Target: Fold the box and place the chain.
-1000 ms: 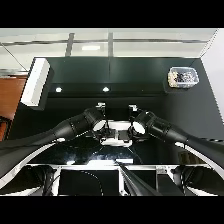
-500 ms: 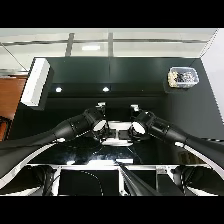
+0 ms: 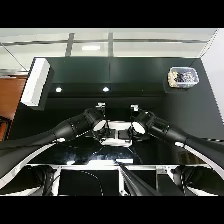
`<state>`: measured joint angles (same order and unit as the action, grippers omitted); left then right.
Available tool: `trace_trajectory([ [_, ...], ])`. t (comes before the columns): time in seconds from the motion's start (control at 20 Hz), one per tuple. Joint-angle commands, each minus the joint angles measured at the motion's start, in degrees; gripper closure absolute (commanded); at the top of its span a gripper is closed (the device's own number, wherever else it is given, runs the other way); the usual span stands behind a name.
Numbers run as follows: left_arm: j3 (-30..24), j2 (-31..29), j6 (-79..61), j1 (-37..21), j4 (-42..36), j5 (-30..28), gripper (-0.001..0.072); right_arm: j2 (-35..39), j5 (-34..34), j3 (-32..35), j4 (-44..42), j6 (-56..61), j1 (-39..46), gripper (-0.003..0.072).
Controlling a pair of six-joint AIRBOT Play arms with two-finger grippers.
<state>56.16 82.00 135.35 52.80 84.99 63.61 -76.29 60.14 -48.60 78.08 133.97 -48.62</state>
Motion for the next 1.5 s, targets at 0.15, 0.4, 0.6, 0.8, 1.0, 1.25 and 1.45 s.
trace_trajectory([
  [0.15, 0.0, 0.0, 0.1, 0.0, -0.2, -0.1, 0.0684, 0.0, -0.5, -0.1, 0.0, -0.3, -0.1, 0.0674],
  [0.4, 0.0, 0.0, 0.1, 0.0, -0.1, -0.1, 0.0684, 0.8, 0.9, -1.5, 0.6, -0.5, -0.1, 0.0229],
  [0.6, 0.0, 0.0, 0.1, 0.0, -0.1, -0.1, 0.0684, 6.3, 3.0, -1.7, 0.6, -3.4, -0.1, 0.0229],
  [0.8, 0.0, 0.0, 0.1, 0.0, 0.0, -0.1, 0.0684, 18.2, 9.2, -1.7, 7.7, -5.4, 0.1, 0.0228],
  [1.0, 0.0, 0.0, 0.1, 0.0, 0.0, 0.0, 0.0684, 28.6, 20.5, -1.7, 32.8, -6.4, 3.2, 0.0229],
  [1.25, 0.0, 0.0, 0.1, 0.0, 0.0, -0.1, 0.0684, 28.7, 1.2, -0.5, 54.2, -10.0, 20.5, 0.0230],
  [1.45, 0.0, 0.0, 0.1, 0.0, 0.0, -0.2, 0.0684, 21.1, -26.8, -0.3, 47.0, 1.9, 44.3, 0.0209],
])
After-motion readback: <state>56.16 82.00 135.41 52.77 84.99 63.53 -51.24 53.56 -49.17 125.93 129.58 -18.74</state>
